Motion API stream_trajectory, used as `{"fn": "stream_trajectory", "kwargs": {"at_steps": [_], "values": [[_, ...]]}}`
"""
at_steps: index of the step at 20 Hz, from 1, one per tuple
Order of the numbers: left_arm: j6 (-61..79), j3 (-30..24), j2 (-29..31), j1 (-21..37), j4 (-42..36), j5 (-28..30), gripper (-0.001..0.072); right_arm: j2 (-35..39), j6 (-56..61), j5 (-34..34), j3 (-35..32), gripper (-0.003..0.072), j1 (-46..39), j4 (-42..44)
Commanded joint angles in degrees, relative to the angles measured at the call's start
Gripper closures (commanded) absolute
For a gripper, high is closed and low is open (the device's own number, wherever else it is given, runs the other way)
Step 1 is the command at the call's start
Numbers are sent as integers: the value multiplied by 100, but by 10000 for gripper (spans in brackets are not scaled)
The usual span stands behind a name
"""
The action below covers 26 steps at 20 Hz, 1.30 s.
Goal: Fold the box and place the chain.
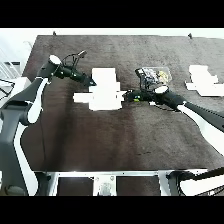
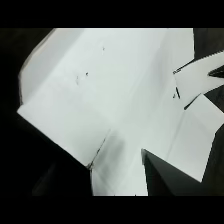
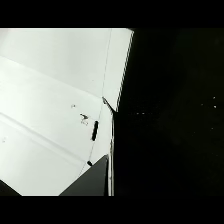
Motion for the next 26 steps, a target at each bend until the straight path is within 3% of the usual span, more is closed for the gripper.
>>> {"fn": "stream_trajectory", "kwargs": {"at_steps": [1, 2, 5, 7, 11, 12, 14, 16, 17, 19, 20, 26], "values": [[111, 9, -76, -9, -367, -116, 192, 0, 2, 22, -2, 671, 2, -9], [111, 9, -85, -7, -409, -122, 250, 0, 2, 31, -2, 672, 2, -24], [114, 7, -101, -7, -363, -260, 250, 0, 2, 31, -2, 671, 2, -28], [114, 7, -101, -7, -363, -293, 339, 0, 0, 31, -2, 672, 0, -28], [216, 7, -101, 7, -358, -566, 368, 0, 0, 31, -2, 671, 0, -31], [216, 7, -101, 17, -361, -573, 446, 0, 0, 31, -2, 671, 0, -31], [280, 7, -101, 17, -358, -651, 523, 0, 2, 31, -2, 670, 0, -28], [568, 7, -101, 15, -382, -704, 676, 2, 2, 33, -2, 669, 0, -26], [697, 7, -101, 15, -431, -706, 688, 2, 2, 31, -2, 604, 0, -24], [1078, 7, -101, 15, -557, -855, 690, 7, 4, 57, -2, 234, 0, -7], [1366, 7, -101, 15, -621, -1019, 691, 31, 4, 98, -2, 201, -7, -7], [2505, 4, -94, 15, -866, -1749, 696, 859, 72, 297, -39, 201, -693, -7]]}}
